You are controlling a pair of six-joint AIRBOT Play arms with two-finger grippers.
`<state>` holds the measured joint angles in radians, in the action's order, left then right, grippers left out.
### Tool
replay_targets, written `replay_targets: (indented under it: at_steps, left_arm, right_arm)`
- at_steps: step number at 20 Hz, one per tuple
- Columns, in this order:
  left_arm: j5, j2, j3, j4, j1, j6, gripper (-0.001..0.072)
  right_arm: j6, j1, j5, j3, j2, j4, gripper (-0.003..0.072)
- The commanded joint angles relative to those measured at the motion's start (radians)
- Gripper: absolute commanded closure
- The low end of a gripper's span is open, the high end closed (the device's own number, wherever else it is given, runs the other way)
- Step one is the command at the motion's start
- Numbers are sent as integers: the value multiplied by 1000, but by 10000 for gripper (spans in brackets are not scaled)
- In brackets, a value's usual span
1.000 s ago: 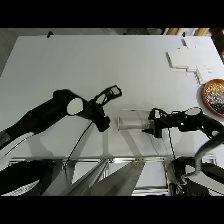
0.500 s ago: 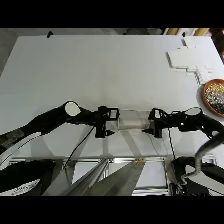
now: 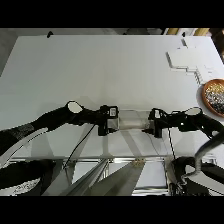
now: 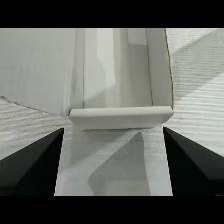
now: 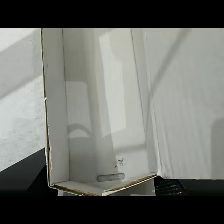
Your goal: Fold the box and place the chain.
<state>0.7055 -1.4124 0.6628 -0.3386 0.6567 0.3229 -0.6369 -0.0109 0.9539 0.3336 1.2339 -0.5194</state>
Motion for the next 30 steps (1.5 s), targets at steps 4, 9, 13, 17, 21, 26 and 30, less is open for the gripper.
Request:
replay_targets:
  at_steps: [4,9,13,17,21,26,30]
  left_arm:
    - [-19,-9,0,40,15,50,9]
    - [-9,-44,31,48,31,70,9]
    - [0,-60,43,56,37,70,9]
    - [4,-87,43,60,37,70,10]
    - [6,-95,44,69,37,71,11]
    - [6,-97,44,114,37,75,12]
    - [-4,-116,45,122,51,84,12]
  right_arm:
    - [0,0,0,0,0,0,271]
    - [0,0,0,0,0,1,271]
    - [0,0,0,0,0,0,271]
    - [0,0,0,0,0,0,271]
    - [0,0,0,0,0,0,271]
    - [0,0,0,0,0,0,271]
    - [0,0,0,0,0,0,271]
